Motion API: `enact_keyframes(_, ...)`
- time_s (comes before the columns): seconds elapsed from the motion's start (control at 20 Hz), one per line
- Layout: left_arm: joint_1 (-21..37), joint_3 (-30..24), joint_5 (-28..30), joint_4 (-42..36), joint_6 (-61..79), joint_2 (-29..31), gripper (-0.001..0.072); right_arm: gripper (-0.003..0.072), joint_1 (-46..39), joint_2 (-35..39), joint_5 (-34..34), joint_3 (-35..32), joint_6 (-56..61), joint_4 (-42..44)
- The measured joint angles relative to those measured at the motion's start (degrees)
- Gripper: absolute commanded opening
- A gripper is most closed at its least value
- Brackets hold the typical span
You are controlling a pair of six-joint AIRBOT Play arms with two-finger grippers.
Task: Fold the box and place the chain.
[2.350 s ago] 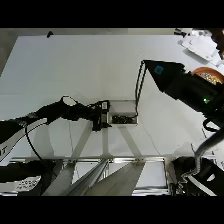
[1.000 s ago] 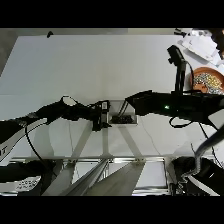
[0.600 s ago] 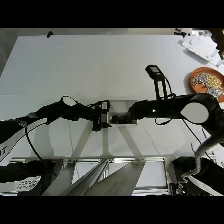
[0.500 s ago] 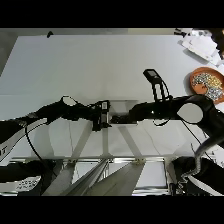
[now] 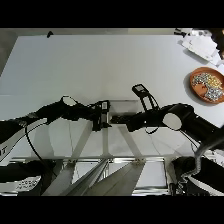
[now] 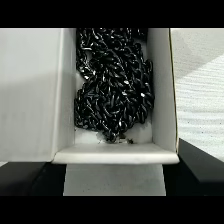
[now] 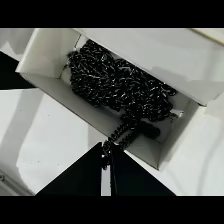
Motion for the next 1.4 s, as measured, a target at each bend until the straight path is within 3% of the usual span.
enact_keyframes(0.25, 0.0, 0.0, 0.0, 0.0, 0.0, 0.02, 0.0325, 0.0202, 0.9, -1.73, -2.6, -0.37, 2.14, -0.74)
enact_keyframes(0.5, 0.0, 0.0, 0.02, 0.0, 0.0, 0.02, 0.0325, 0.0202, 1.03, -1.73, -3.15, -0.42, 3.1, -0.66)
enact_keyframes(0.7, 0.0, 0.0, 0.02, 0.0, 0.0, 0.02, 0.0325, 0.0188, 0.87, 1.62, -3.72, -0.37, 3.23, -1.14)
enact_keyframes(0.85, 0.0, 0.0, 0.0, 0.0, 0.0, 0.02, 0.0325, 0.0035, -2.14, 6.21, -2.69, -0.2, 3.28, -2.75)
enact_keyframes(1.1, 0.0, 0.0, 0.0, 0.0, -0.02, 0.02, 0.0325, 0.0015, -13.99, 12.07, 1.62, 3.61, 0.79, -4.17)
enact_keyframes(1.25, 0.0, 0.0, 0.0, 0.0, 0.0, 0.0, 0.0325, 0.0014, -19.15, 9.66, 2.08, 8.76, -4.83, -2.78)
enact_keyframes(1.4, 0.0, 0.0, 0.02, 0.0, 0.0, 0.0, 0.0325, 0.0012, -21.18, 0.96, 3.87, 16.24, -15.21, 2.47)
